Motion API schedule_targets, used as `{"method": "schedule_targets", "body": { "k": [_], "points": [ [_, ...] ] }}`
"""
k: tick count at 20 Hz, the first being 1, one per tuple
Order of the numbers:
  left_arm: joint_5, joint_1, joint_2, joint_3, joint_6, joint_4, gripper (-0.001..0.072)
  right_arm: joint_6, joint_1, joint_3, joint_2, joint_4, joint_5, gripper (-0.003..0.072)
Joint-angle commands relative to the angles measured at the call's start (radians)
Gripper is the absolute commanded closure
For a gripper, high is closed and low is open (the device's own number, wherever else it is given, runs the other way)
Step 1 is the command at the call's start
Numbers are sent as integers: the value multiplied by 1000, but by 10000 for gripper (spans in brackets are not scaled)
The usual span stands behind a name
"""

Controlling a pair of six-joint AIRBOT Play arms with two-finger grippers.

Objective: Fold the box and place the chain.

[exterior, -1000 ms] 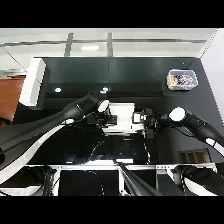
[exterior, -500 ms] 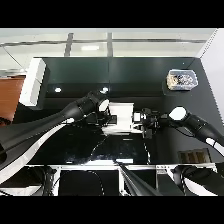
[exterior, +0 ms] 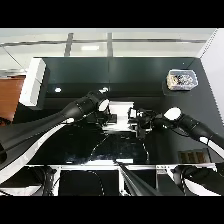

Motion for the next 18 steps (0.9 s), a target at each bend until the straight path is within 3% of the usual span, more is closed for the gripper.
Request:
{"method": "schedule_targets", "body": {
  "k": [1,2,4,5,6,9,13,16,18],
  "points": [
    [5,-1,0,1,3,-6,684,18,16,0,-15,31,-60,366],
    [5,-1,0,1,2,-6,684,38,16,0,-15,25,-60,583],
    [6,0,0,1,2,-6,684,73,16,0,-14,23,-65,236],
    [10,0,0,1,2,-6,684,108,13,0,-13,2,-64,431],
    [25,0,0,1,2,-9,684,182,5,1,1,-36,-58,681],
    [24,0,0,1,3,-31,683,633,-76,43,118,-226,46,671],
    [8,0,0,1,2,-31,683,1174,-379,146,240,-414,297,671],
    [10,0,0,1,2,-31,683,1415,-656,86,230,-429,297,671],
    [10,0,0,1,2,-31,683,1489,-759,19,192,-415,312,671]
  ]
}}
